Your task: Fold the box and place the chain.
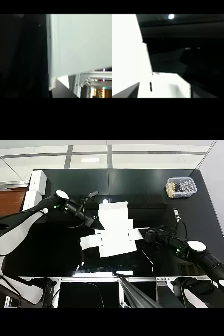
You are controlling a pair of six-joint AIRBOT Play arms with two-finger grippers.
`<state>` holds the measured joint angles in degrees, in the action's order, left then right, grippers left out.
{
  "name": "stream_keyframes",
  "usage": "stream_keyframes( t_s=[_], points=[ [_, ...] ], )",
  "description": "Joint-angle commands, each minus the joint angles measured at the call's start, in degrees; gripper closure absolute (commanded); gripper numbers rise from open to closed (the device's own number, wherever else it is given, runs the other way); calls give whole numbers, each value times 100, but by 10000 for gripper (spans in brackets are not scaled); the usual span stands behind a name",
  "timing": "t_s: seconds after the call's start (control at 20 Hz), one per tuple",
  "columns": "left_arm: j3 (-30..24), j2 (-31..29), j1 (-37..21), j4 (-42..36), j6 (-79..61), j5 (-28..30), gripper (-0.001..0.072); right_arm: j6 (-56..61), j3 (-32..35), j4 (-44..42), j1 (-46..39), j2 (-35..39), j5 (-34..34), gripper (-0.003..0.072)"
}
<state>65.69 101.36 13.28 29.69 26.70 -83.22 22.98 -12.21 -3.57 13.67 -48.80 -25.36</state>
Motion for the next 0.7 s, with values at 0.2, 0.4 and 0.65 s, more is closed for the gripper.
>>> stream_keyframes(
  t_s=[0.2, 0.4, 0.65],
  points=[
    [-776, -1174, 11, -186, -610, 457, 687, -140, -1580, 3884, -9, 9, -1845, 7],
    [-1886, -1963, 136, -339, -2822, 2061, 685, -560, -1919, 4968, 15, -35, -1856, 7],
    [-1878, -1958, 737, 136, -4041, 3460, 684, -1088, -1919, 5976, 496, -79, -1867, 7]
  ],
)
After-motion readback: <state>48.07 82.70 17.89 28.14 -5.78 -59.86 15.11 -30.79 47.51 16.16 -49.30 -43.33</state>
